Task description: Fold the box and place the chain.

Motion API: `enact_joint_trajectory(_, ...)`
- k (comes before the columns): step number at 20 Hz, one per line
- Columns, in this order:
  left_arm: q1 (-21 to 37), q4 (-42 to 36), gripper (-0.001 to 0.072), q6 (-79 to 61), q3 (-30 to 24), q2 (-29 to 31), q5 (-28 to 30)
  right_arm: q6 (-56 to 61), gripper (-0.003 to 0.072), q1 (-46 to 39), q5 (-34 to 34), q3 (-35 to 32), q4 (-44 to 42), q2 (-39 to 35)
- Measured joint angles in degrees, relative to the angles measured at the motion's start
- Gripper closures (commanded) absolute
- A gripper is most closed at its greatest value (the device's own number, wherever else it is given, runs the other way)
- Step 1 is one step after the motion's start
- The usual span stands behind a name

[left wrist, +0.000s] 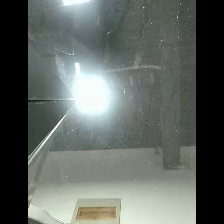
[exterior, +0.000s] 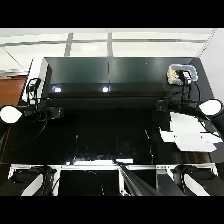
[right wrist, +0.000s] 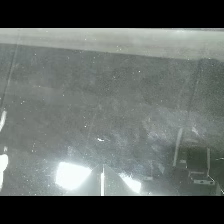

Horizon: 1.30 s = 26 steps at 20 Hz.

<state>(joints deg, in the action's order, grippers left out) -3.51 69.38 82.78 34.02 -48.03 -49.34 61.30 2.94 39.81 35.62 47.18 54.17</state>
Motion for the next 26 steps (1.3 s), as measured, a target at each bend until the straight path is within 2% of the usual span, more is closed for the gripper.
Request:
enact_joint_trajectory(15, 0.0, 0.0, 0.0683, 0.0, 0.0, 0.0, 0.0, 0.0, 0.0671, 0.0, 0.0, 0.0, -0.1, 0.0)
enact_joint_trajectory(21, 0.0, 0.0, 0.0683, 0.0, 0.0, 0.0, 1.9, 0.0, 0.0668, 0.0, -3.9, 0.0, -5.3, 0.0)
enact_joint_trajectory(22, 0.0, 0.0, 0.0683, 0.0, 0.0, 0.0, 2.8, 0.0, 0.0469, 0.0, -4.5, 0.0, -6.4, 0.0)
enact_joint_trajectory(23, 0.0, 0.0, 0.0683, 0.0, 0.0, 0.0, 3.5, 0.0, 0.0046, 0.0, -5.3, 0.0, -7.1, 0.0)
enact_joint_trajectory(24, 0.0, -0.1, 0.0682, 0.0, 0.0, 0.0, 4.3, 0.0, -0.0020, 0.0, -6.1, 0.0, -7.8, 0.0)
enact_joint_trajectory(25, 0.0, -0.2, 0.0679, 0.0, 0.0, 0.0, 5.0, 0.0, -0.0020, 0.0, -6.7, 0.0, -8.1, 0.0)
enact_joint_trajectory(26, 0.0, -0.4, 0.0566, 0.0, 0.0, 0.0, 5.7, 0.0, -0.0020, -0.2, -7.2, 0.0, -8.2, 0.0)
